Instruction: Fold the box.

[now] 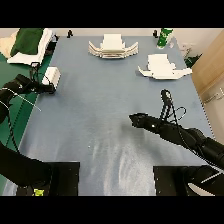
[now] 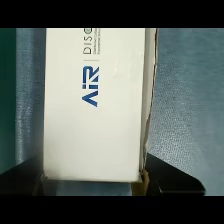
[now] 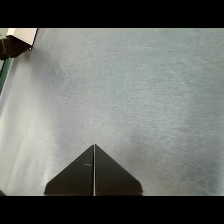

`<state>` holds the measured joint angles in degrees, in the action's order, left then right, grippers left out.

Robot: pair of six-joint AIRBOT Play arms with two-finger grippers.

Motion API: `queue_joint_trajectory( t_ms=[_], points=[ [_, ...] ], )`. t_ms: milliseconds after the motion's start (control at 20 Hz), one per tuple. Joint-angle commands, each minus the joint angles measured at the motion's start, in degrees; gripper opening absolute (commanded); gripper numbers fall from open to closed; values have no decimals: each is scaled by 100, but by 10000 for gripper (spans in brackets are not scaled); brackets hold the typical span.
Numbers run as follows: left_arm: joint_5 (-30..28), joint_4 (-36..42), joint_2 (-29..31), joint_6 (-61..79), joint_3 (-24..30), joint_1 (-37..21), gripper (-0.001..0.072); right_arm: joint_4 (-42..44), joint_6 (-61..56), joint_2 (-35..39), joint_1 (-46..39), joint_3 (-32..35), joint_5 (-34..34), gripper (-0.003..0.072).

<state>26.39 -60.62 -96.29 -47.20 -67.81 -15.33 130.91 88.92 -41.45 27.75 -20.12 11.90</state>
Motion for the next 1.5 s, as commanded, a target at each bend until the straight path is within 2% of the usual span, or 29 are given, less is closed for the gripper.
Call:
queue_joint_trajectory(
  t_ms=[0,50,100,150,300,400,550,700,750,800,850,950,1050,1250,1350,1450],
  points=[
    [-31,-2,-15,-2,-9,-2,369,2,-2,-2,-4,-4,-2,6],
    [-28,-4,-15,-2,-9,-2,396,2,-4,-2,-4,-4,-2,6],
    [-28,-7,-13,0,-9,-2,646,2,-2,-2,-4,-4,-2,6],
    [-28,-7,-13,-13,-9,-9,720,2,-2,-2,-4,-4,-2,6],
    [170,-13,26,-15,-9,-17,720,4,-15,-2,-4,-4,2,6],
    [627,-289,170,-24,-11,-87,720,4,-52,-2,-4,-4,9,6],
    [1733,-857,629,-111,-52,-319,720,4,-70,-4,-4,-4,48,6],
    [3099,-907,1281,-409,-240,-588,720,0,-162,-42,-20,-17,79,6],
    [3512,-890,1506,-662,-293,-623,634,-35,-160,-109,-59,-81,162,6],
    [3884,-852,1705,-920,-343,-616,291,-188,-160,-223,-142,-223,380,6],
    [4194,-706,1923,-968,-374,-546,14,-483,-160,-420,-264,-479,763,6],
    [4439,-175,2277,-986,-378,-188,13,-1220,-195,-986,-535,-1217,1644,6],
    [4500,-26,2450,-1187,-378,470,13,-1814,-214,-1703,-704,-2155,2426,6],
    [4334,-114,2225,-2033,-378,2146,13,-2361,-367,-3128,-702,-4138,3740,6],
    [4033,-114,1987,-2234,-380,2785,13,-2356,-367,-3620,-702,-4784,4057,6],
    [3731,-111,1805,-2420,-385,3134,14,-2262,-369,-3856,-704,-5042,4096,7]
  ],
)
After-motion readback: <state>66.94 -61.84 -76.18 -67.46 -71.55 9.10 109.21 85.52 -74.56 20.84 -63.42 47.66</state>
